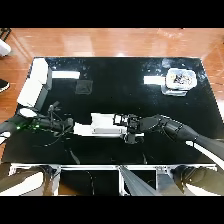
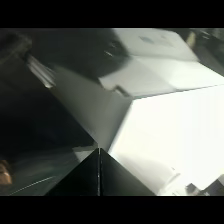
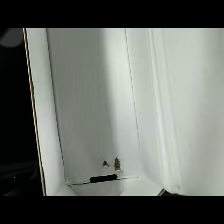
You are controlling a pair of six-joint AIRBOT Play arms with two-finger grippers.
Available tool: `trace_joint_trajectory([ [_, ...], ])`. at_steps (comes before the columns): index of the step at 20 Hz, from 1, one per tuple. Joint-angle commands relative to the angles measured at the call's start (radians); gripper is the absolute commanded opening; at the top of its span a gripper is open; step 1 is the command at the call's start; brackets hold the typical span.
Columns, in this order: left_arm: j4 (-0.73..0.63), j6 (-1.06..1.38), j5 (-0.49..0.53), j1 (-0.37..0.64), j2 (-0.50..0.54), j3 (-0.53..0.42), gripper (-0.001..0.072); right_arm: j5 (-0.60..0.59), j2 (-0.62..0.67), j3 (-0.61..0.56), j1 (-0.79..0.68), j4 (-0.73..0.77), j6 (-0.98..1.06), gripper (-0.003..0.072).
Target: Fold the box and place the chain.
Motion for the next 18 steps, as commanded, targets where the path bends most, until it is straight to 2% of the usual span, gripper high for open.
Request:
trace_joint_trajectory([
  [1, -0.029, 0.005, 0.038, -0.078, -0.055, 0.006, 0.0027, 0.000, 0.000, 0.000, 0.001, 0.000, 0.001, 0.0025],
  [2, -0.025, 0.006, 0.027, -0.074, -0.048, 0.011, 0.0090, 0.001, 0.000, 0.000, 0.001, 0.000, 0.001, 0.0025],
  [3, -0.023, 0.015, 0.013, -0.064, -0.035, 0.020, 0.0332, 0.000, 0.000, 0.000, 0.001, 0.000, 0.001, 0.0025],
  [4, -0.023, 0.016, -0.003, -0.055, -0.020, 0.030, 0.0485, 0.000, 0.000, 0.000, 0.001, 0.000, 0.001, 0.0025],
  [9, -0.038, 0.027, -0.094, -0.040, 0.046, 0.088, 0.0504, 0.001, 0.000, 0.000, 0.001, 0.000, 0.000, 0.0025],
  [11, -0.074, 0.030, -0.119, -0.040, 0.057, 0.091, 0.0636, 0.001, 0.000, 0.000, 0.001, 0.000, 0.001, 0.0026],
  [15, -0.164, 0.082, -0.148, -0.058, 0.058, 0.091, 0.0636, 0.005, 0.000, 0.000, 0.006, 0.000, 0.001, 0.0025],
  [18, -0.183, 0.083, -0.145, -0.084, 0.058, 0.091, 0.0636, 0.008, 0.000, 0.000, 0.013, 0.000, 0.001, 0.0026],
])
